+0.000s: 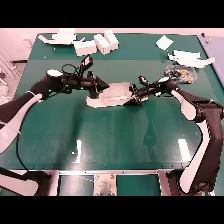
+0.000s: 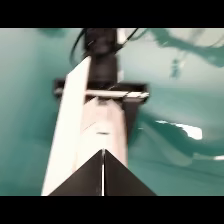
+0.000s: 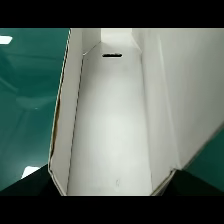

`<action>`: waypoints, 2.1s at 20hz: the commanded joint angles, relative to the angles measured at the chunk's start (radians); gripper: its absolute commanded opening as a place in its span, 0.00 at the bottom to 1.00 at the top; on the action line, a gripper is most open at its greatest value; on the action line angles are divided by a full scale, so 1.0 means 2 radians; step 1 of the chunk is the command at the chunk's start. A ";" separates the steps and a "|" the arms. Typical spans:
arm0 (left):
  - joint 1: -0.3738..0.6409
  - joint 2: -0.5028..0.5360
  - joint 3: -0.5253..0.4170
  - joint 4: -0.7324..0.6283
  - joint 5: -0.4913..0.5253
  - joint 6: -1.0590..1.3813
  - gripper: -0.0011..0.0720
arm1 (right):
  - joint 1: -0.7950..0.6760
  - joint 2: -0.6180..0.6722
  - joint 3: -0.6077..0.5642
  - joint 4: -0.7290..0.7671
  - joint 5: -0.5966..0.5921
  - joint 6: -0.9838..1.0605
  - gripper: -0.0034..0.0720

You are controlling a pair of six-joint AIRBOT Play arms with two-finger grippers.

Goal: Fold the box and place the chain.

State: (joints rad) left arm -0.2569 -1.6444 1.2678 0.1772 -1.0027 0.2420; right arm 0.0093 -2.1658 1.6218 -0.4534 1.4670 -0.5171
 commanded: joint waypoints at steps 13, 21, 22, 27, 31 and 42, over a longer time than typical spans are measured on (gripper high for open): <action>-0.016 -0.035 -0.025 -0.061 0.171 0.118 0.04 | 0.000 0.000 0.001 0.000 0.000 0.000 0.68; 0.035 -0.036 -0.017 -0.107 0.154 0.169 0.04 | 0.000 0.000 0.001 0.000 0.000 0.000 0.68; 0.039 -0.036 -0.013 -0.106 0.149 0.168 0.04 | 0.000 0.000 0.001 0.000 0.000 0.000 0.68; 0.039 -0.036 -0.010 -0.106 0.128 0.163 0.04 | 0.000 0.000 0.001 0.000 0.000 0.000 0.68; 0.051 -0.035 -0.010 -0.060 0.065 0.114 0.04 | 0.000 0.000 0.001 0.000 0.000 0.000 0.68; 0.006 -0.035 -0.010 0.012 -0.043 0.054 0.04 | 0.000 0.000 0.001 0.000 0.000 0.000 0.68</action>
State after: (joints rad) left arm -0.2207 -1.7161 1.2476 0.1894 -1.0748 0.3553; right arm 0.0093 -2.1658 1.6218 -0.4538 1.4670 -0.5171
